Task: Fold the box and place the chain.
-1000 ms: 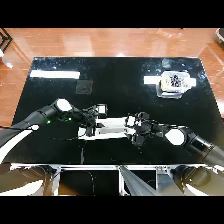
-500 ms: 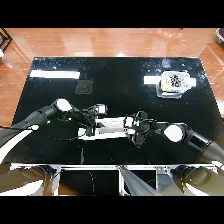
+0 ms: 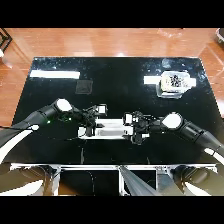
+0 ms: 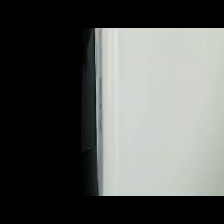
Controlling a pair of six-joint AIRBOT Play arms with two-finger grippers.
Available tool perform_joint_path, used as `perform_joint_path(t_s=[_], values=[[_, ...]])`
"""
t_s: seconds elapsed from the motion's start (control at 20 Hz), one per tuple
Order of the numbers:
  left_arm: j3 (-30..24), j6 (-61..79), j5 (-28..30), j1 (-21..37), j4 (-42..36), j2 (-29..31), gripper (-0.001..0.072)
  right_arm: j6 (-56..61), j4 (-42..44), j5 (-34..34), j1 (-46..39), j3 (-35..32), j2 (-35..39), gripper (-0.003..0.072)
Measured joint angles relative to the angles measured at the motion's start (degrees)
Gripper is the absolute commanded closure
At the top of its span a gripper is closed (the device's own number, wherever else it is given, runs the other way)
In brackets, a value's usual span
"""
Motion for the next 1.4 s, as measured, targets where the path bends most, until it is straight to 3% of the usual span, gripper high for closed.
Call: perform_joint_path(t_s=[1.4], values=[[-0.02, -1.55, 0.02, -0.04, -0.07, 0.0, 0.0693, -9.97, 4.57, -0.31, -0.24, -2.95, -5.51, -0.002]])
